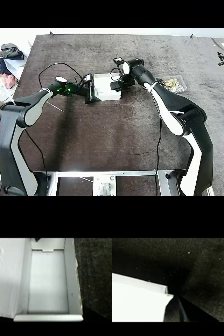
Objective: Fold the box and place the chain.
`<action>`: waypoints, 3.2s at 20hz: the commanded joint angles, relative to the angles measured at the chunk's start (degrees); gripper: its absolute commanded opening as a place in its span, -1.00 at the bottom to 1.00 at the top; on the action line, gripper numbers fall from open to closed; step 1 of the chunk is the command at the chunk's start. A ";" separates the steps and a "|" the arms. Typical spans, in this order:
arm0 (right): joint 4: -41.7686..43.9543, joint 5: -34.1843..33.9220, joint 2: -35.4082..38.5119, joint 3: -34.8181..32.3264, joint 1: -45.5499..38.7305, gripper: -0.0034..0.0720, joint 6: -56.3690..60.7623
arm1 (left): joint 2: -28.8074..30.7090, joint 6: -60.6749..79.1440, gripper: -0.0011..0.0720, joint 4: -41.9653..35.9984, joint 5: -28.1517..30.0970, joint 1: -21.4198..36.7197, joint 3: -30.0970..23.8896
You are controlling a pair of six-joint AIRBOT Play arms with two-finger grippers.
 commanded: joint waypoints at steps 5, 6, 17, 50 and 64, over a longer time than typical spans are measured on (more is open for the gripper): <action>0.09 4.85 -1.44 3.85 0.37 0.08 0.50 | -0.02 0.00 -0.13 0.02 0.00 0.00 0.02; 0.33 5.38 -1.51 3.98 0.44 0.08 0.48 | -0.02 0.00 -0.13 0.02 0.02 0.02 0.02; -3.87 5.77 -2.99 4.04 0.83 0.07 3.08 | -0.02 0.00 -0.13 0.02 0.00 0.02 0.02; -4.04 9.75 1.73 4.02 2.86 0.55 1.07 | -0.02 0.00 -0.13 0.02 -0.20 0.02 0.02; -0.74 -26.34 36.20 -38.34 -13.73 -0.35 -9.60 | -0.02 0.00 -0.13 0.02 -0.26 0.02 0.02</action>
